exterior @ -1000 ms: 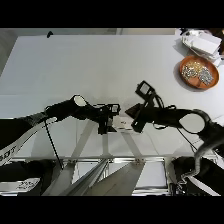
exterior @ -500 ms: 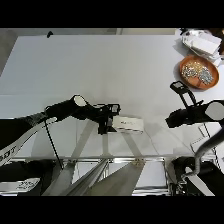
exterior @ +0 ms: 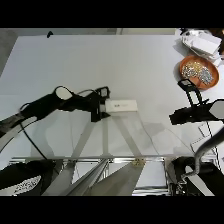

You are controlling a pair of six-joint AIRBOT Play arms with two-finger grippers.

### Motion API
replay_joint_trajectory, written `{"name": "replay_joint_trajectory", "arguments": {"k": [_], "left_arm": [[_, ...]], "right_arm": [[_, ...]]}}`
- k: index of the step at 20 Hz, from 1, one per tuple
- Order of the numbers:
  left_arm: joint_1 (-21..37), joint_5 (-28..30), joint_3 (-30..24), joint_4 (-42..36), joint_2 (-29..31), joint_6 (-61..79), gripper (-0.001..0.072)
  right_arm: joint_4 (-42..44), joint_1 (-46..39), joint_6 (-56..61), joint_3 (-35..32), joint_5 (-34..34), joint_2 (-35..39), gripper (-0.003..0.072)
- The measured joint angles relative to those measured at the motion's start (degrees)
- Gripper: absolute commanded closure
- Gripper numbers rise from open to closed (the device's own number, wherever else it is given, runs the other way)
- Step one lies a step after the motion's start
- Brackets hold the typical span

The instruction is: Fold the box and place the chain.

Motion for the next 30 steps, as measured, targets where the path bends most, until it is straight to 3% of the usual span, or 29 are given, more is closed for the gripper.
{"name": "replay_joint_trajectory", "arguments": {"k": [6,12,15,19,20,23,24,27,29,30], "left_arm": [[17.75,0.44,0.00,14.53,10.71,-19.28,0.0707],[37.27,-2.97,-1.46,26.32,13.75,-32.87,0.0707],[43.65,-2.73,-3.98,30.88,13.46,-38.18,0.0706],[47.45,-1.73,-7.04,37.70,12.28,-45.22,0.0694],[47.87,-1.68,-7.50,39.12,12.07,-46.42,0.0655],[48.50,-2.03,-8.35,41.46,11.74,-48.70,0.0262],[48.59,-2.29,-8.50,42.14,11.65,-49.13,0.0199],[48.78,-3.32,-8.74,43.10,11.63,-49.79,0.0131],[48.83,-3.50,-8.79,43.32,11.93,-50.01,0.0013],[48.83,-3.56,-8.81,43.45,12.22,-50.21,0.0013]], "right_arm": [[0.07,-0.07,0.15,0.00,-0.61,0.00,0.0677],[2.03,-0.07,0.15,0.00,-0.92,0.00,0.0677],[2.60,-0.07,0.15,0.00,-0.96,0.00,0.0677],[3.58,-0.07,0.15,0.00,-0.98,0.00,0.0677],[3.72,-0.09,0.15,0.00,-0.96,0.00,0.0677],[4.00,-0.07,0.15,0.00,-0.96,0.00,0.0677],[4.09,-0.07,0.15,0.00,-0.96,0.00,0.0677],[4.17,-0.07,0.15,0.00,-0.94,0.00,0.0677],[4.26,-0.07,0.15,0.00,-0.79,0.00,0.0677],[4.28,-0.07,0.15,0.00,-0.76,0.00,0.0677]]}}
